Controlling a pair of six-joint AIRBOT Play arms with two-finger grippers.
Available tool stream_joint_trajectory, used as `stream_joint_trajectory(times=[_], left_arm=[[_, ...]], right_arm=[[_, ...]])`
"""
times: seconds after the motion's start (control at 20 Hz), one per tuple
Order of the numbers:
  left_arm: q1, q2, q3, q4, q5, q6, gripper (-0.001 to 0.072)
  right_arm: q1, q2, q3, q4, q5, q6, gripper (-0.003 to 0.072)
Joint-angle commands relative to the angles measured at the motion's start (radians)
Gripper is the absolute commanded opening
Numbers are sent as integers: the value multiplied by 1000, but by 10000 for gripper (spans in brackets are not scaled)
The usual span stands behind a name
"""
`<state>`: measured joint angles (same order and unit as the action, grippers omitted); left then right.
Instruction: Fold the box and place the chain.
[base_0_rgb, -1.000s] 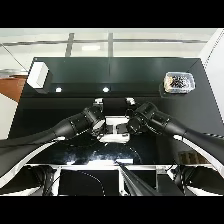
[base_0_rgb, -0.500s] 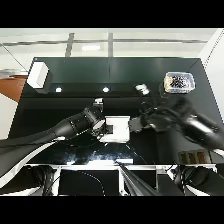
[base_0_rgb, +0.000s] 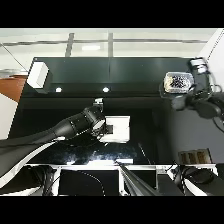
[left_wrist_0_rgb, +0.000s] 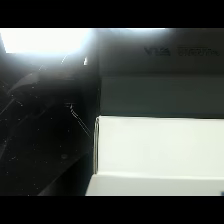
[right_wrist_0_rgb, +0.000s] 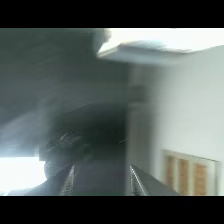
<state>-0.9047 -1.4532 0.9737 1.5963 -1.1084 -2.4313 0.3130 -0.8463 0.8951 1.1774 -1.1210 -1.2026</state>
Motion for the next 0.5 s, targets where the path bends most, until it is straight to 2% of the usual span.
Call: stream_joint_trajectory(times=[0.0,0.15,0.35,0.45], left_arm=[[0,-1,0,0,8,0,28],[0,-1,0,-4,6,0,28],[0,-1,0,-5,6,-1,28],[0,-1,0,-8,6,-1,28]], right_arm=[[-229,-66,-27,-90,168,-5,711],[-344,-223,14,0,323,-10,708],[-395,-536,280,157,320,-80,708],[-401,-665,410,256,310,-223,708]])
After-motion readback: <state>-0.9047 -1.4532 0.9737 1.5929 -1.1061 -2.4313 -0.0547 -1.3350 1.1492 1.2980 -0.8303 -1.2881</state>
